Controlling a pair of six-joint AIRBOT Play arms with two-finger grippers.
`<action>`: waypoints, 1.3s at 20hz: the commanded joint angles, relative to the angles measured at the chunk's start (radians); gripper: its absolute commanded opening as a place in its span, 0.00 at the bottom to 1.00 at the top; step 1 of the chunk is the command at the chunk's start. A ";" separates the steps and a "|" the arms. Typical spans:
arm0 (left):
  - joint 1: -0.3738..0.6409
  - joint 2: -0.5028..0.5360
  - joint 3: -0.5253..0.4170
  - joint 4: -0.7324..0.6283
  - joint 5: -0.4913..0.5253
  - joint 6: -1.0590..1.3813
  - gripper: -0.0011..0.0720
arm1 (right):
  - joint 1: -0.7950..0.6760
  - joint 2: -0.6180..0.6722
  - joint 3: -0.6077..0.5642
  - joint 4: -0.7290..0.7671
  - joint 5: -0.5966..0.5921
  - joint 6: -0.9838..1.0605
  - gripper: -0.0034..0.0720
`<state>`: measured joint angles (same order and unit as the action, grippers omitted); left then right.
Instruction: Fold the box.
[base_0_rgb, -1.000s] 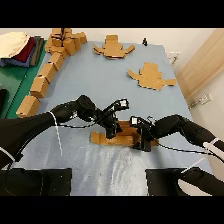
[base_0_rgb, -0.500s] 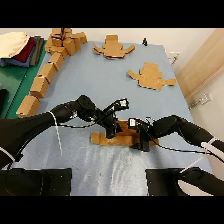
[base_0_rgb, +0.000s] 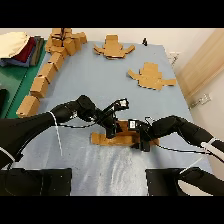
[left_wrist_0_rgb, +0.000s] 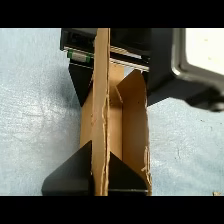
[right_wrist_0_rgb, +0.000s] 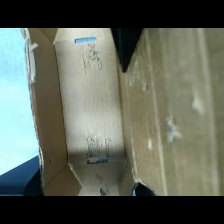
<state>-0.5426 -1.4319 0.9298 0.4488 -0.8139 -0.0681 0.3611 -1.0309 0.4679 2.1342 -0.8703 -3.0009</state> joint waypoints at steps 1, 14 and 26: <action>0.000 0.000 0.000 0.000 0.000 0.000 0.04 | 0.000 0.012 0.000 -0.009 -0.003 0.000 0.87; 0.000 0.000 0.000 0.000 0.000 0.000 0.03 | 0.001 0.008 0.000 -0.006 -0.003 0.000 0.73; 0.000 0.000 0.000 0.000 0.011 0.000 0.04 | 0.000 0.008 0.000 -0.006 -0.003 0.000 0.73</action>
<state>-0.5426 -1.4319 0.9298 0.4488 -0.8139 -0.0681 0.3607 -1.0237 0.4679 2.1269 -0.8734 -3.0009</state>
